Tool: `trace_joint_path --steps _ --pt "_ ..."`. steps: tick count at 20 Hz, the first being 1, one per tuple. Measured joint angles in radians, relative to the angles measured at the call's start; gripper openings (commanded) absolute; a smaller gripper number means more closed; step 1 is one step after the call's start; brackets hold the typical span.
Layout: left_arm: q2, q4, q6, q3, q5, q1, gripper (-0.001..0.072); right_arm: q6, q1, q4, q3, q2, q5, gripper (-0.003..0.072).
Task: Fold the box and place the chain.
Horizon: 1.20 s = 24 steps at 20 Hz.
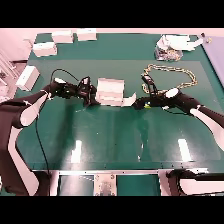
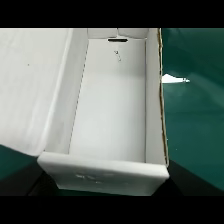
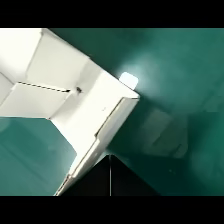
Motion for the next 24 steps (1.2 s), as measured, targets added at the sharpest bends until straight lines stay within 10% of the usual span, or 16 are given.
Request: trace_joint_path --steps 24 --pt "0.0 0.002 -0.001 0.0 -0.001 0.0 0.0484 0.049 0.058 0.095 0.097 0.018 0.026 0.0016"
